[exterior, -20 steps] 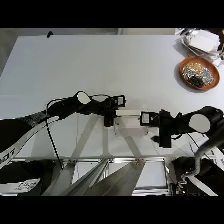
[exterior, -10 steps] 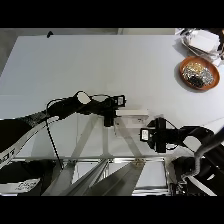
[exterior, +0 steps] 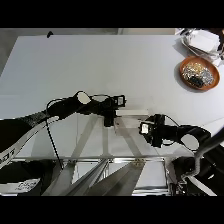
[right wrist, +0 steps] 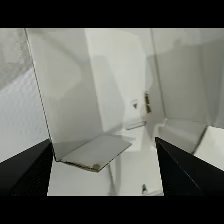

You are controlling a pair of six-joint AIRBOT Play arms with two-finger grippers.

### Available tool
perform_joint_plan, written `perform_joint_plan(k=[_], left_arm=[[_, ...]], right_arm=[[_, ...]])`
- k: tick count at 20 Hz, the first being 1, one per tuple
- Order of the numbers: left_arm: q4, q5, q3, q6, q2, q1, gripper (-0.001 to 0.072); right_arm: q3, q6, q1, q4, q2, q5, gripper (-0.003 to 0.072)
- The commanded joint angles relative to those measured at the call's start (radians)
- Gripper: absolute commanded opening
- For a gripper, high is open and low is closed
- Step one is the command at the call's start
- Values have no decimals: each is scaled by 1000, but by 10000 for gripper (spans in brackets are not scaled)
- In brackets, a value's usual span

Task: Fold the box and place the chain.

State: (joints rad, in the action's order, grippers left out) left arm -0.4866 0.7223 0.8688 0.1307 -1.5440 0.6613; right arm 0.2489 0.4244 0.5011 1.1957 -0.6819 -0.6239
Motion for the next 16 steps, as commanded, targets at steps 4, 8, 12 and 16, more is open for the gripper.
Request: perform_joint_plan(k=[4,8,12,16], left_arm=[[0,0,-1,0,0,1,10],[0,0,-1,0,0,1,10],[0,0,-1,0,0,1,10],[0,0,-1,0,0,1,10]], right_arm=[[48,-31,-68,-37,-8,32,694],[53,-192,-110,-177,-27,32,692],[53,-321,-188,-294,-54,27,692],[53,-482,-242,-416,-93,-24,692]])
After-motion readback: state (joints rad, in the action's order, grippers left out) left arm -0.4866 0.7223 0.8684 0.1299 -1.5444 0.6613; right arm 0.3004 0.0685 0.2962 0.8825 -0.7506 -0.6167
